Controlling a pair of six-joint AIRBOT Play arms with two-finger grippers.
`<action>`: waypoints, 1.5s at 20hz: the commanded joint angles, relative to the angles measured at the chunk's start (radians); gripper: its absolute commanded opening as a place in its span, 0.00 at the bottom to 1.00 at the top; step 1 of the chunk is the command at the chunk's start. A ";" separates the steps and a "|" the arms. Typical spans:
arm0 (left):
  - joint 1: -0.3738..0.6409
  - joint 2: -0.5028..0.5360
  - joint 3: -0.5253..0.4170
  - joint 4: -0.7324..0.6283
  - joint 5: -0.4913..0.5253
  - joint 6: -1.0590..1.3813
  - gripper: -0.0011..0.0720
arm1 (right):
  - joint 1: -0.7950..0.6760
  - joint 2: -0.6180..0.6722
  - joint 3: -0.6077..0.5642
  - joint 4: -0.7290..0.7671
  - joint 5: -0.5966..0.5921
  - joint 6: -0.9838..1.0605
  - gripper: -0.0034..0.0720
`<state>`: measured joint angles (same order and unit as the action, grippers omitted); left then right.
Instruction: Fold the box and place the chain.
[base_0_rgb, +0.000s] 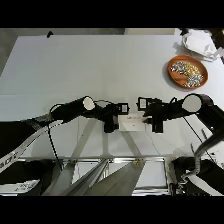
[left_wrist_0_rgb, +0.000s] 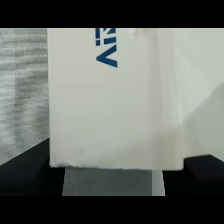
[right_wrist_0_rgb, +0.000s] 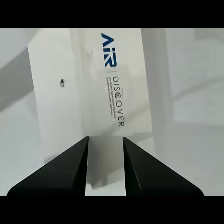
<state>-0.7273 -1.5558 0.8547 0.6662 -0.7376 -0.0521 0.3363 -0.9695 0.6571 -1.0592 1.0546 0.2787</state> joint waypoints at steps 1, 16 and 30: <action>0.000 0.001 0.000 0.000 0.000 0.000 0.48 | 0.001 0.023 0.000 0.110 0.007 -0.002 0.42; 0.000 0.001 0.000 0.000 0.000 0.000 0.48 | 0.030 0.021 -0.003 0.186 -0.075 -0.078 0.50; 0.000 0.001 0.000 0.000 0.000 0.000 0.48 | 0.057 -0.008 -0.007 0.114 -0.132 -0.067 0.49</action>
<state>-0.7273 -1.5558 0.8547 0.6659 -0.7376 -0.0528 0.3923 -0.9760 0.6502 -0.9501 0.9318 0.2108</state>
